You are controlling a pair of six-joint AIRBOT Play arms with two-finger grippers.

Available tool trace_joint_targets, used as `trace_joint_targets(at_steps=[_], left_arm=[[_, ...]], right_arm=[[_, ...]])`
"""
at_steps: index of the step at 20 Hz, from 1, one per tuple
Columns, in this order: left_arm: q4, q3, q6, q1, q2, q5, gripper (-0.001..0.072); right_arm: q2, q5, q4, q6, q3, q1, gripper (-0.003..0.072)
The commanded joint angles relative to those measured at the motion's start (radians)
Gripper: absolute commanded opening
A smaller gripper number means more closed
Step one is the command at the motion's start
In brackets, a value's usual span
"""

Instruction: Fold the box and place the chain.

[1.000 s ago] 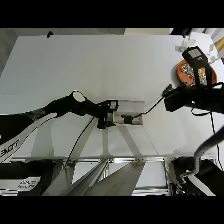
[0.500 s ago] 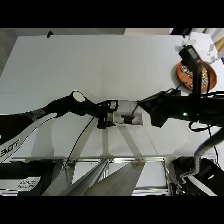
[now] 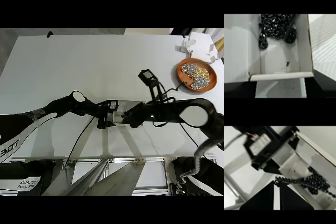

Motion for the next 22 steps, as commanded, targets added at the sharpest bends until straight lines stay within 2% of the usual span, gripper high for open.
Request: trace_joint_targets(at_steps=[1,4,6,7,10,12,13,16,19,22], left_arm=[[0.0,0.0,0.0,0.0,0.001,0.0,0.021],[0.0,0.0,0.0,0.0,0.001,0.0,0.021],[0.0,0.0,0.0,0.0,0.001,0.0,0.021],[0.0,0.0,0.0,0.0,0.001,0.0,0.021],[0.0,0.0,0.0,0.0,0.001,0.0,0.021],[0.0,0.0,0.0,0.0,0.001,0.0,0.021],[0.0,0.0,0.0,0.0,0.001,0.0,0.021],[0.0,0.0,0.0,0.0,0.001,0.0,0.021],[0.0,0.0,0.0,0.0,0.001,0.0,0.021],[0.0,0.0,0.0,0.0,0.001,0.0,0.021]], right_arm=[[-0.124,-0.018,-0.014,0.0,-0.022,0.006,0.0021],[-0.219,-0.023,-0.014,0.0,-0.022,0.006,0.0036],[-0.225,-0.018,-0.01,0.0,-0.022,0.006,0.0273],[-0.21,-0.011,-0.01,0.0,-0.021,0.006,0.031],[-0.094,-0.003,-0.017,-0.001,-0.021,0.005,0.031],[0.014,-0.009,-0.066,0.019,-0.021,-0.008,0.0258],[0.065,-0.005,-0.09,0.053,-0.02,-0.039,0.0208],[0.174,0.074,-0.154,0.084,-0.018,-0.227,0.0197],[0.163,0.16,-0.236,0.084,-0.018,-0.428,0.0198],[0.074,0.129,-0.248,0.082,-0.018,-0.536,0.0226]])
